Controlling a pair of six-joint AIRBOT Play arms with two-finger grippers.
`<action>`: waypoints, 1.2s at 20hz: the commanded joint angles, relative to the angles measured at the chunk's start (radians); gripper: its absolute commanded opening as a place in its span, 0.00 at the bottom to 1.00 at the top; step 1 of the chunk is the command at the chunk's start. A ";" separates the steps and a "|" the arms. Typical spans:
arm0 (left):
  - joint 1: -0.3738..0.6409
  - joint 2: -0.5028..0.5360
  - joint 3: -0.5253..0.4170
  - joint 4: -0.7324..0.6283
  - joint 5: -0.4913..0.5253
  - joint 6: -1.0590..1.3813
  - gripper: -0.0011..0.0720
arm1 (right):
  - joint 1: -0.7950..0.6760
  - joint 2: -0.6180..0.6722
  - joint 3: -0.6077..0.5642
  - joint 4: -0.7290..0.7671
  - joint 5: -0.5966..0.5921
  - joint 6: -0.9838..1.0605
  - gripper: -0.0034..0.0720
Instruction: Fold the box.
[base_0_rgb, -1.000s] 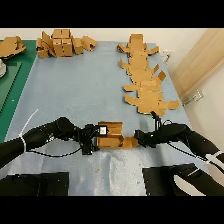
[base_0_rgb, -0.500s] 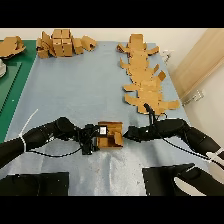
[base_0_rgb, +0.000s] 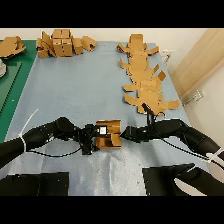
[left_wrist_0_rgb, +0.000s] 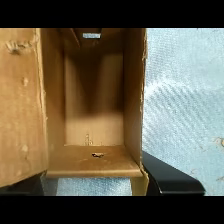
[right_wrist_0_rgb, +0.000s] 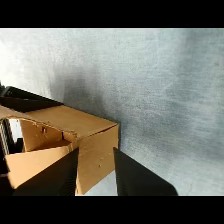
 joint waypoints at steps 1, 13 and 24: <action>0.000 0.000 0.001 0.001 0.000 0.000 0.72 | 0.008 0.001 0.001 -0.060 0.000 0.048 0.54; 0.000 0.000 0.001 0.000 0.000 0.000 0.72 | 0.007 0.087 0.001 -0.260 -0.066 0.172 0.48; 0.000 0.000 0.001 0.001 0.000 0.000 0.72 | 0.080 0.091 0.002 -0.141 -0.064 0.152 0.62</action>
